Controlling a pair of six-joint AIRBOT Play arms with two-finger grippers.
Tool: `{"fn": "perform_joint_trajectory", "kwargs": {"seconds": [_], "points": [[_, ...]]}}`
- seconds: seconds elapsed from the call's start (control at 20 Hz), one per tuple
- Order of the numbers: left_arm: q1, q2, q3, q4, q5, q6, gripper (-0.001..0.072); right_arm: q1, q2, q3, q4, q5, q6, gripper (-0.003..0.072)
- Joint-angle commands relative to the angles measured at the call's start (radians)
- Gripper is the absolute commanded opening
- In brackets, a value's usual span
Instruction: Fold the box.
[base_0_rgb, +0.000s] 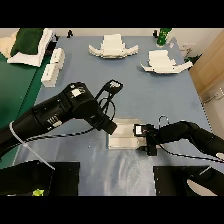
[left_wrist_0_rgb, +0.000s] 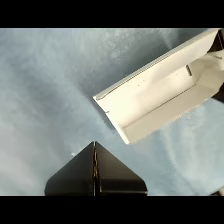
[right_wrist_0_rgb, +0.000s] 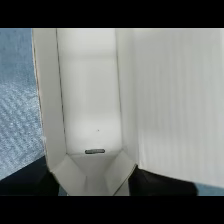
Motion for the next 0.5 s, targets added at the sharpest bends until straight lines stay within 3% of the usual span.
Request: {"fn": "perform_joint_trajectory", "kwargs": {"seconds": [0.0, 0.15, 0.25, 0.3, 0.35, 0.4, 0.45], "points": [[0.118, 0.055, -0.073, -0.079, 0.086, 0.368, 0.0013, 0.000, 0.000, 0.000, 0.000, 0.000, 0.000, 0.0477], [0.330, 0.163, -0.236, -0.415, 0.087, 0.917, 0.0013, 0.000, 0.000, 0.000, 0.000, 0.000, 0.000, 0.0478], [0.431, 0.220, -0.343, -0.568, 0.124, 1.211, 0.0015, 0.000, 0.000, 0.000, 0.000, 0.000, 0.000, 0.0478], [0.450, 0.234, -0.385, -0.602, 0.168, 1.287, 0.0116, 0.000, 0.000, 0.000, 0.000, 0.000, 0.000, 0.0478], [0.454, 0.236, -0.427, -0.624, 0.228, 1.357, 0.0564, 0.000, 0.000, 0.000, 0.000, 0.001, 0.000, 0.0478], [0.454, 0.230, -0.472, -0.665, 0.282, 1.440, 0.0698, 0.000, 0.000, 0.000, 0.000, 0.000, 0.000, 0.0478], [0.454, 0.222, -0.511, -0.703, 0.312, 1.526, 0.0698, 0.000, 0.000, 0.000, 0.000, 0.000, 0.000, 0.0478]]}}
